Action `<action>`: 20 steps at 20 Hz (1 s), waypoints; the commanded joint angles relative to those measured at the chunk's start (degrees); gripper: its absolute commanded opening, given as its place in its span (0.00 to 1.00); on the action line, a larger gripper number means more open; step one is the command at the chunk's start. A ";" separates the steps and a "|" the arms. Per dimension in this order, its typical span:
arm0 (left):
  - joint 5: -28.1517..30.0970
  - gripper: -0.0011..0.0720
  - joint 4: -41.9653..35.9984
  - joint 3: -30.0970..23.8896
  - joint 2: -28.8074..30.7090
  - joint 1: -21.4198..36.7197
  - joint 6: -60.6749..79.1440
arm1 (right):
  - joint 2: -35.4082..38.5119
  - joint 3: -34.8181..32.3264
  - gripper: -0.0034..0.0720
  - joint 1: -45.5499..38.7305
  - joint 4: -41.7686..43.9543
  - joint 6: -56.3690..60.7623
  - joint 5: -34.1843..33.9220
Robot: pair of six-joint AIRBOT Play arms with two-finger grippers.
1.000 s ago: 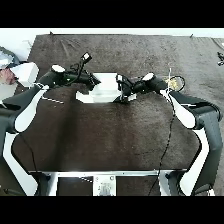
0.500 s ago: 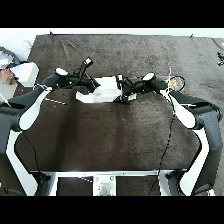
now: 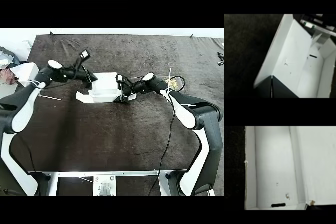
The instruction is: Fold the box and place the chain.
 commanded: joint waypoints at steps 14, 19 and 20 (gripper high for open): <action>-7.54 0.93 30.97 -4.76 3.48 -1.86 5.51 | 0.00 0.02 0.76 -0.02 0.00 0.04 0.00; -2.67 0.93 30.53 -7.23 3.43 -4.24 6.25 | 0.00 0.02 0.76 -0.02 0.00 0.04 0.00; -2.16 0.93 30.18 -7.23 3.43 -4.35 6.19 | 0.00 0.02 0.76 -0.02 0.02 0.04 0.02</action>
